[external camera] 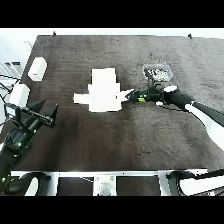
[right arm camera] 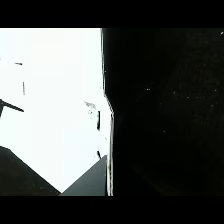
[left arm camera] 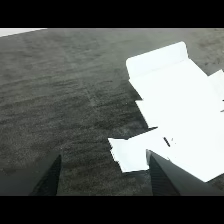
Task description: Fold the box and place the chain.
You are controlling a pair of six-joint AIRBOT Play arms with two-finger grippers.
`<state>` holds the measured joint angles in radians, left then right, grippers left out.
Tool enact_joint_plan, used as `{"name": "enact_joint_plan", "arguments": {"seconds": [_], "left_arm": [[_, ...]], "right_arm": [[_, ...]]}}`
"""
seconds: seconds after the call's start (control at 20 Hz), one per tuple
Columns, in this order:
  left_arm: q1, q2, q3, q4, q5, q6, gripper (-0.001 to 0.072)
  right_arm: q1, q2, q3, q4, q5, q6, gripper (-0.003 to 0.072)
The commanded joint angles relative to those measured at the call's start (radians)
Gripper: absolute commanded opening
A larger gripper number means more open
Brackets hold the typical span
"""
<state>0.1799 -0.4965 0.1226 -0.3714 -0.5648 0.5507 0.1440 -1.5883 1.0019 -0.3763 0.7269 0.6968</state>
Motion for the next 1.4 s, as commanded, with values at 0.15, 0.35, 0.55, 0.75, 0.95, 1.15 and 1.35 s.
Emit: {"name": "enact_joint_plan", "arguments": {"seconds": [0.15,0.35,0.55,0.75,0.95,1.15,1.35], "left_arm": [[0.000,-0.093,0.155,0.051,0.014,-0.031,0.0588],[-0.001,-0.375,0.366,0.243,-0.078,-0.231,0.0588],[-0.008,-0.677,0.619,0.472,-0.206,-0.510,0.0588],[-0.118,-0.903,0.900,0.767,-0.262,-0.810,0.0588],[-0.200,-1.114,1.223,0.987,-0.356,-1.134,0.0588],[-0.216,-1.355,1.587,1.099,-0.652,-1.345,0.0588],[-0.224,-1.541,1.844,1.115,-0.798,-1.448,0.0588]], "right_arm": [[0.058,0.064,-0.091,0.027,-0.183,0.028,0.0014],[0.063,0.067,-0.095,0.026,-0.192,0.028,0.0014],[0.063,0.067,-0.096,0.024,-0.195,0.024,0.0015],[0.063,0.067,-0.096,0.024,-0.195,0.005,0.0015],[0.067,0.067,-0.096,0.024,-0.195,0.001,0.0015],[0.075,0.067,-0.096,0.017,-0.195,-0.002,0.0016],[0.075,0.067,-0.096,0.016,-0.195,-0.003,0.0016]]}}
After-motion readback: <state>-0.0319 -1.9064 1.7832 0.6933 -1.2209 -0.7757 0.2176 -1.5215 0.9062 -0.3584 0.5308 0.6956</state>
